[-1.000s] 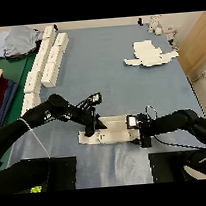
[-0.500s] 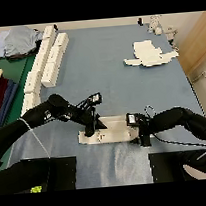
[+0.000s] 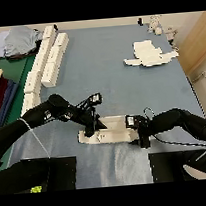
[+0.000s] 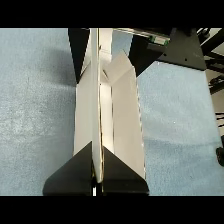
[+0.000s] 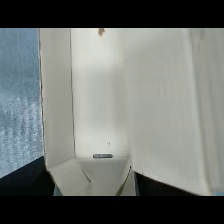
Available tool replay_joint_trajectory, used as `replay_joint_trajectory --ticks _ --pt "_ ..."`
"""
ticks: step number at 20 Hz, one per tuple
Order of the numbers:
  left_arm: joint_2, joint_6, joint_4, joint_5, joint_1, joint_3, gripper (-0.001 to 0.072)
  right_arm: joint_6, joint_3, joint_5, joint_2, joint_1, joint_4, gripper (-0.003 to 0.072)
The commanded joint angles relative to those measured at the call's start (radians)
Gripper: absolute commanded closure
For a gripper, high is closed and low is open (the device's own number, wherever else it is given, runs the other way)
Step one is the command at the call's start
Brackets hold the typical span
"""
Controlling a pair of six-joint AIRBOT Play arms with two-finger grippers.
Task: Fold the box.
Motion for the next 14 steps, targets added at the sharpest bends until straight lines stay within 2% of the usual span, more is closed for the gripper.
replay_joint_trajectory --ticks 1,7,8,9,10,14 --pt "0.0 0.0 0.0 0.002 0.0 0.001 0.0695 0.0 -0.005 0.037 -0.001 0.005 -0.007 0.0022" --pt "0.0 0.0 0.0 0.002 0.0 0.001 0.0695 0.0 -0.005 0.056 -0.001 0.005 -0.007 0.0029" --pt "0.0 0.0 0.0 0.002 0.0 0.001 0.0694 0.0 -0.007 0.056 -0.001 0.005 -0.007 0.0054" --pt "0.0 0.0 0.0 0.002 0.0 0.001 0.0694 0.0 -0.01 0.053 -0.001 0.008 -0.002 0.0175" --pt "0.0 0.0 0.0 0.002 0.0 0.001 0.0695 0.0 -0.011 0.055 -0.001 0.015 -0.002 0.0204" --pt "0.0 0.0 0.0 0.002 0.0 0.001 0.0695 0.0 -0.011 0.055 -0.001 0.041 -0.008 0.019"
